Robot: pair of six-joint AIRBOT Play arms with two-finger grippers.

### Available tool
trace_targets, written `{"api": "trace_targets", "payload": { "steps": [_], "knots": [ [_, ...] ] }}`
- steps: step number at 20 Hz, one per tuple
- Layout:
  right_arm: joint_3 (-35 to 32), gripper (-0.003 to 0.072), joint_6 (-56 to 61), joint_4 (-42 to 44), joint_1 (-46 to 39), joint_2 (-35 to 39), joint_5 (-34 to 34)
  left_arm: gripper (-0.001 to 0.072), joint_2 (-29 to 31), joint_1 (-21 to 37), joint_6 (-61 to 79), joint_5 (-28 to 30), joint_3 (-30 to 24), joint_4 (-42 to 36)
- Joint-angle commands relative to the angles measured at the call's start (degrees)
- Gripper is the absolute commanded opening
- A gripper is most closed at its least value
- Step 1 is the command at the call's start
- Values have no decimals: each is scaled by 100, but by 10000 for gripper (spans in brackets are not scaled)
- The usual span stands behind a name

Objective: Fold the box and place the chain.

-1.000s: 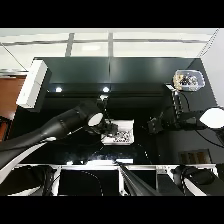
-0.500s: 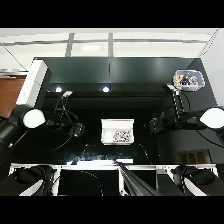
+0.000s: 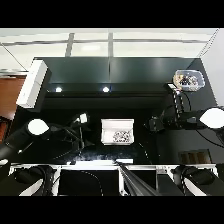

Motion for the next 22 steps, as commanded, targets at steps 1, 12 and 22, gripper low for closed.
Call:
{"api": "trace_targets", "payload": {
  "steps": [1, 12, 22],
  "knots": [
    [-4, 415, 52, 0, 0, 2, -83, 716, -721, -216, 1576, 105, 160, -219],
    [-2, 415, 96, 0, 0, 2, -120, 712, -1672, -439, 2026, 94, 592, -898],
    [-4, 415, 96, 2, 2, 2, -140, 712, -1700, -732, 2002, 612, 603, -957]
  ]
}}
